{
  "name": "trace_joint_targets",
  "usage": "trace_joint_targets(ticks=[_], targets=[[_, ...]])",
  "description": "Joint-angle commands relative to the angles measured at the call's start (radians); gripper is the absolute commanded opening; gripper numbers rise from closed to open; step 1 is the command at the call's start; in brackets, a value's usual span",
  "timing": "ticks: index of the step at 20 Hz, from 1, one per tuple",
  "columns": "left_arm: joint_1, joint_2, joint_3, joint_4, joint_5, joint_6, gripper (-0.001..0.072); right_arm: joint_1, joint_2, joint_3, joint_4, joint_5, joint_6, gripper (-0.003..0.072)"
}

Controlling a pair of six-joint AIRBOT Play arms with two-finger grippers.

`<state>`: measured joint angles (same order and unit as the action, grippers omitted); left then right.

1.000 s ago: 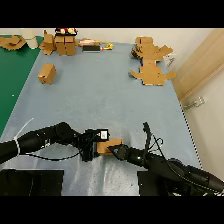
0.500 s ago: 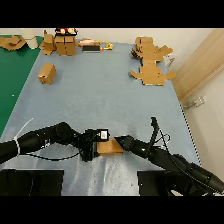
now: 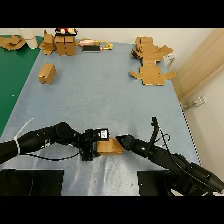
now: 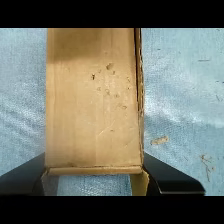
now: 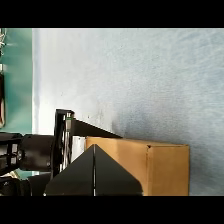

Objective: Fold the box.

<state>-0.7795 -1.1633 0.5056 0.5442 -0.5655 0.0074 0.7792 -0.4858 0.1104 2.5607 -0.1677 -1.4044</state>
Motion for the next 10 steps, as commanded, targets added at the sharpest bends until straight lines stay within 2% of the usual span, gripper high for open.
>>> trace_joint_targets(ticks=[1, 6, 8, 10], targets=[[0.0, 0.004, 0.0, -0.01, -0.002, -0.006, 0.0344, -0.001, 0.0, 0.0, 0.002, 0.018, 0.016, 0.0002], [0.032, 0.122, 0.0, 0.021, 0.0, -0.195, 0.0344, -0.001, 0.001, 0.0, 0.002, 0.112, 0.044, 0.0002], [0.078, 0.195, 0.0, 0.117, 0.01, -0.333, 0.0344, -0.002, 0.001, 0.0, 0.002, 0.158, 0.044, 0.0002], [0.163, 0.252, 0.0, 0.307, 0.004, -0.565, 0.0345, -0.002, 0.001, 0.0, 0.002, 0.266, 0.044, 0.0002]])
